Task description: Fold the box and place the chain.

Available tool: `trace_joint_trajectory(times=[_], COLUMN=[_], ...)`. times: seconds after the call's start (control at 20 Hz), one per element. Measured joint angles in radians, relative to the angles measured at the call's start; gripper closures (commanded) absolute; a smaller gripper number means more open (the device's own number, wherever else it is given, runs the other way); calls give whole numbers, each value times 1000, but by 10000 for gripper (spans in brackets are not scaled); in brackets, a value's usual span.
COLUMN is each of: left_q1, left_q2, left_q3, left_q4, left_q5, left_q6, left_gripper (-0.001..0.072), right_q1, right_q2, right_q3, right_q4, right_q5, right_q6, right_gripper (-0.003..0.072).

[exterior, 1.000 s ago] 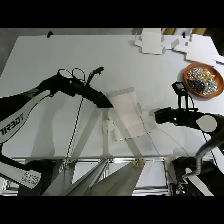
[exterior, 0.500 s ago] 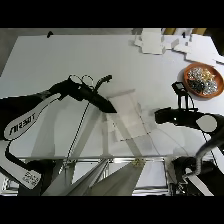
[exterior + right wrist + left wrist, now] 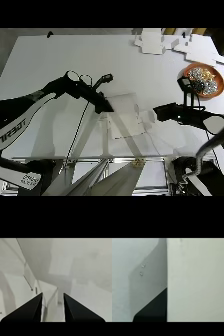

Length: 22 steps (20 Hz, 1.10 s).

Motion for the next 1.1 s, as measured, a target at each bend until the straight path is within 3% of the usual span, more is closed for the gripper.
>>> trace_joint_trajectory(times=[0.2, 0.75, 1.1], left_q1=[-62, -103, -104], left_q2=[64, 61, 56], left_q3=[0, -39, -66], left_q4=[122, 116, 114], left_q5=[80, 299, 336], left_q6=[49, 158, 209], left_gripper=[711, 711, 708], right_q1=[0, 0, 0], right_q2=[36, 53, 53], right_q3=[38, 51, 51], right_q4=[1, -4, -15], right_q5=[24, 95, 99], right_q6=[-23, -40, -41], right_gripper=[389, 391, 391])
